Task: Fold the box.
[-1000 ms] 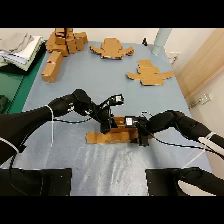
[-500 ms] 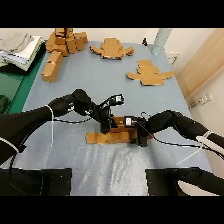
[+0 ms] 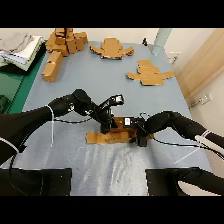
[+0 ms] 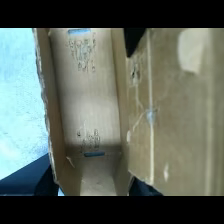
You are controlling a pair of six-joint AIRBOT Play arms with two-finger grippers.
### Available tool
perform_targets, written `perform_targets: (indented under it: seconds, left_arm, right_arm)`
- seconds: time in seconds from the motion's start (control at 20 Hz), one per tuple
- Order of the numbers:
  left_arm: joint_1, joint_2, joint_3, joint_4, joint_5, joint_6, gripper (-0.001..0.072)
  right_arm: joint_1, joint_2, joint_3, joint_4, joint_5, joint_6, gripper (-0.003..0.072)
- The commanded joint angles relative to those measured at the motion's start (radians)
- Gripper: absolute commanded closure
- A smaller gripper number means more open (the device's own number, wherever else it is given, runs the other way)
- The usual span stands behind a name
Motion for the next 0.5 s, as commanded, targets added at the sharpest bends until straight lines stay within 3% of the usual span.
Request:
perform_targets:
  seconds: [0.0, 0.45]
  left_arm:
    - [0.000, -0.001, 0.000, 0.000, 0.002, 0.000, 0.0695]
    - [0.000, -0.001, 0.000, 0.000, 0.002, 0.000, 0.0695]
  right_arm:
    - [0.011, -0.002, -0.001, -0.011, 0.002, 0.000, 0.0181]
    - [0.011, 0.002, 0.000, -0.016, -0.001, 0.000, 0.0163]
